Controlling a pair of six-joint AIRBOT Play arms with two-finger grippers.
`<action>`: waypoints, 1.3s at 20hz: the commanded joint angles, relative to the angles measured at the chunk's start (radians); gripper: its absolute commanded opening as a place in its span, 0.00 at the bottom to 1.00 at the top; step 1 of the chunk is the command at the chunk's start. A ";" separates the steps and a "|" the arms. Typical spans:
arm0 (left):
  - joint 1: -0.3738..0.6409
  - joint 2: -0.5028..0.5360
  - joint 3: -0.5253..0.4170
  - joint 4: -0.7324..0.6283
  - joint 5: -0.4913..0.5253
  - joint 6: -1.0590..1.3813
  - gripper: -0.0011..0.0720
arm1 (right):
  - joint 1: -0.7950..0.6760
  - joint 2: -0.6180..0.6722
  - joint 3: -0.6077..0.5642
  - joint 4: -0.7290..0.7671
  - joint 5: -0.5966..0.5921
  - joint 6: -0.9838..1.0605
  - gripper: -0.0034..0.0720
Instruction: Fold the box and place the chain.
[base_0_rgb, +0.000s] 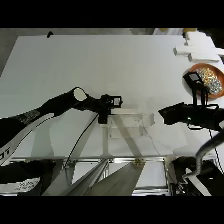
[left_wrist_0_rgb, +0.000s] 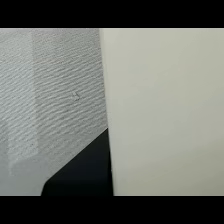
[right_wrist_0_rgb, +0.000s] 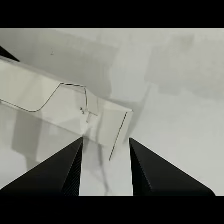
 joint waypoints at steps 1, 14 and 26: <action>0.000 0.000 0.000 0.000 0.000 0.000 0.03 | 0.001 0.001 0.000 -0.001 0.005 -0.037 0.48; -0.001 0.000 0.000 0.000 0.000 0.000 0.03 | 0.001 0.001 0.000 0.011 0.198 -0.407 0.46; -0.001 0.000 0.000 0.000 0.000 0.000 0.03 | 0.045 -0.003 0.000 0.137 0.148 -0.698 0.46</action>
